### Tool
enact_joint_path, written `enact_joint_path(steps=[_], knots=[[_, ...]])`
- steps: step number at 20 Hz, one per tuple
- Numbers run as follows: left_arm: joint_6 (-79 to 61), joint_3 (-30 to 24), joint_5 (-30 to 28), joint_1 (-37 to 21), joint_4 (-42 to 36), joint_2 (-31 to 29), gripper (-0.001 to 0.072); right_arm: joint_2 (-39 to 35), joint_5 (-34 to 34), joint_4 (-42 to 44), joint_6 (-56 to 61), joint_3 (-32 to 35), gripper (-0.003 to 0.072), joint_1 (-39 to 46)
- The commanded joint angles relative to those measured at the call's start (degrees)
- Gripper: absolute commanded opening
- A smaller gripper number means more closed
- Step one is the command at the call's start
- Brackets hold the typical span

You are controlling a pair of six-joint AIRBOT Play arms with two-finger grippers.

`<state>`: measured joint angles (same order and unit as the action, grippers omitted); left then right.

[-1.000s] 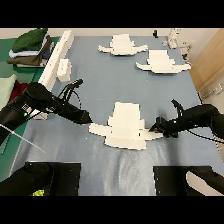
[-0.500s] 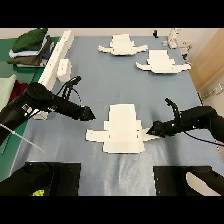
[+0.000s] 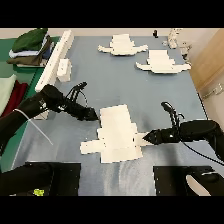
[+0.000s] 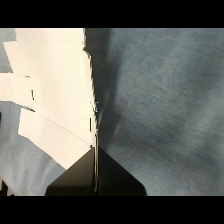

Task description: Fold the box.

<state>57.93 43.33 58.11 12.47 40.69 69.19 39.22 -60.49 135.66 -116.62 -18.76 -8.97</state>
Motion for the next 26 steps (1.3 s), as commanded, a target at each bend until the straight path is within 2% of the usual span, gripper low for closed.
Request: enact_joint_path(steps=[1, 4, 7, 12, 13, 14, 15, 24, 25, 26], knots=[[-5.9, 2.0, -0.5, 0.0, -5.0, 6.9, 0.0363, -1.1, 0.5, 0.0, 0.1, 0.4, 0.0006, -0.8], [-11.0, 5.2, 2.2, 0.0, -9.9, 12.1, 0.0363, -1.1, 0.5, 0.0, 0.1, 0.4, 0.0006, -0.8], [-17.9, 7.4, 8.1, 0.0, -15.6, 15.7, 0.0363, -1.0, 0.5, -0.2, 0.1, 0.4, 0.0006, -0.8], [-22.4, 8.8, 15.3, 0.1, -16.9, 19.9, 0.0361, -1.0, 0.5, -0.5, 0.2, 0.4, 0.0006, -0.8], [-23.0, 8.8, 16.5, 0.1, -16.9, 20.4, 0.033, -1.0, 0.5, -0.5, 0.2, 0.4, 0.0006, -0.8], [-24.0, 8.8, 17.8, 0.1, -16.9, 20.7, 0.024, -1.0, 0.5, -0.5, 0.2, 0.4, 0.0006, -0.8], [-25.0, 8.8, 18.9, 0.1, -17.0, 20.8, 0.0215, -1.0, 0.4, -0.5, 0.2, 0.4, 0.0006, -0.8], [-26.7, 8.8, 20.5, 0.7, -16.8, 20.8, 0.0214, -1.0, 0.1, -0.9, 0.2, 0.4, 0.0006, -0.8], [-26.7, 8.8, 20.3, 1.1, -16.7, 20.8, 0.0173, -1.0, 0.1, -0.9, 0.2, 0.4, 0.0006, -0.8], [-27.9, 8.8, 20.5, 1.7, -16.4, 20.8, 0.0042, -1.0, 0.1, -0.9, 0.2, 0.4, 0.0006, -0.8]])
